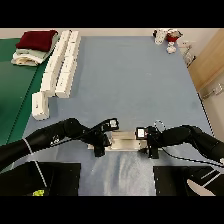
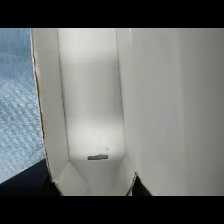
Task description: Fold the box.
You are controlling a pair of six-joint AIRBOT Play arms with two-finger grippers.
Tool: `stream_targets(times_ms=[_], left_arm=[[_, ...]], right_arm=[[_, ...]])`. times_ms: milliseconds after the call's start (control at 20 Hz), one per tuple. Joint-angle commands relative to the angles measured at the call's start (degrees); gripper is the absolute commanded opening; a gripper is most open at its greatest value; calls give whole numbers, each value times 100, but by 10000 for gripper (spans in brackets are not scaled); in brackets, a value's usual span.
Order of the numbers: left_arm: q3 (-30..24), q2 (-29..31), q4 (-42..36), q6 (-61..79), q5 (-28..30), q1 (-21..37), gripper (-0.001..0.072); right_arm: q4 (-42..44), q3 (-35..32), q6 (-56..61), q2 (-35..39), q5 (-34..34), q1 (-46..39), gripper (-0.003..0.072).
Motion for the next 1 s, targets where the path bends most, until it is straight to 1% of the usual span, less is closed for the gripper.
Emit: stream_targets(times_ms=[0,150,250,300,400,450,550,650,750,850,950], left_arm=[[155,581,1051,-2708,-592,293,14],[153,1283,1298,-4107,-789,713,13],[146,1580,1856,-5233,-960,1075,14],[142,1661,2159,-5735,-1121,1285,14],[125,1637,2605,-6354,-1558,1705,14],[68,1611,2699,-6564,-1703,1893,14],[-186,1510,2629,-6738,-1757,2168,14],[-468,1333,2389,-6736,-1694,2188,14],[-691,1145,1827,-6533,-1394,2076,14],[-833,927,1198,-6227,-966,1757,13],[-839,678,793,-6061,-529,1224,14]], right_arm=[[2,4,-2,4,2,-2,469],[2,4,-2,4,0,-2,469],[2,4,-2,4,2,-2,469],[2,4,-2,4,2,-2,469],[2,4,-2,4,2,-2,469],[2,4,-2,4,2,-2,469],[2,4,-2,4,2,-2,469],[2,4,-2,4,2,-2,469],[2,4,-2,4,2,-2,469],[2,4,-2,4,2,-2,469],[2,4,-2,4,2,-2,469]])
